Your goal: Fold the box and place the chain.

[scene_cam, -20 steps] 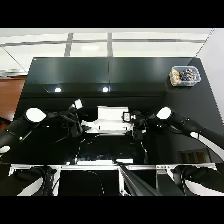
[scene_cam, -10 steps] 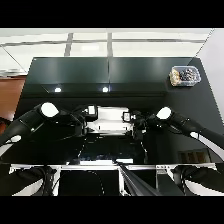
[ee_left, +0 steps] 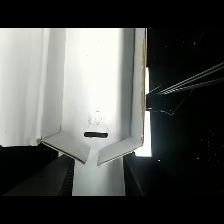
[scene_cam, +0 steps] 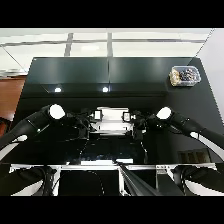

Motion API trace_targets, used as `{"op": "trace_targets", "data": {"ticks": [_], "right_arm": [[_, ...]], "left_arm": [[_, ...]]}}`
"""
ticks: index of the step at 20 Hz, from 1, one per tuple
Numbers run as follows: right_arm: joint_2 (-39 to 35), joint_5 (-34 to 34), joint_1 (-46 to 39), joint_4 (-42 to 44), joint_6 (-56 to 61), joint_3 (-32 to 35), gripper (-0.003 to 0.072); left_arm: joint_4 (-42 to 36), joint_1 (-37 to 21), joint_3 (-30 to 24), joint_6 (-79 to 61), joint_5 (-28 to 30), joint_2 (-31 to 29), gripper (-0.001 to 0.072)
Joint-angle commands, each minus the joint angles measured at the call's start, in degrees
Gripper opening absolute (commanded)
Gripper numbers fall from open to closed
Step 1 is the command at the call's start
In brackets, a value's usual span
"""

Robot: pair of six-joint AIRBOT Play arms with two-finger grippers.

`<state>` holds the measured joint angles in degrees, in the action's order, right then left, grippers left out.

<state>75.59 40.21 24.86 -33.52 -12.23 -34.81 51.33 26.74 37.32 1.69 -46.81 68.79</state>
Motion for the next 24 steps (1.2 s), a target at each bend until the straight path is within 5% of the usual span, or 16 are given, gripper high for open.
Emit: {"op": "trace_targets", "data": {"ticks": [1, 10, 14, 19, 20, 21, 22, 24], "right_arm": [[0.0, 0.0, 0.0, 0.0, 0.0, 0.0, 0.0127], [0.0, 0.0, 0.0, 0.0, 0.0, 0.0, 0.0127], [0.0, 0.0, 0.0, 0.0, 0.0, 0.0, 0.0128], [0.0, 0.0, 0.0, 0.0, 0.0, 0.0, 0.0128], [0.0, 0.0, 0.0, 0.0, 0.0, 0.0, 0.0128], [0.0, 0.0, 0.0, 0.0, 0.0, 0.0, 0.0128], [0.0, 0.0, 0.0, 0.0, 0.0, 0.0, 0.0128], [0.0, 0.0, 0.0, 0.0, 0.0, 0.0, 0.0128]], "left_arm": [[0.0, 0.2, 0.1, 0.0, 0.3, 0.2, 0.0352], [-0.9, 0.2, 0.1, 0.0, 1.8, 0.5, 0.0314], [-9.8, 0.2, 0.1, 0.2, 1.6, 2.0, 0.0220], [-17.2, 0.2, 0.1, 0.2, 1.1, 3.3, 0.0219], [-17.1, 0.2, 0.1, 0.2, 1.3, 3.3, 0.0205], [-17.1, 0.2, 0.1, 0.2, 1.3, 3.3, 0.0070], [-16.8, 0.2, 0.1, 0.2, 1.2, 3.3, 0.0029], [-15.9, 0.2, 0.1, 0.2, 1.1, 3.3, 0.0030]]}}
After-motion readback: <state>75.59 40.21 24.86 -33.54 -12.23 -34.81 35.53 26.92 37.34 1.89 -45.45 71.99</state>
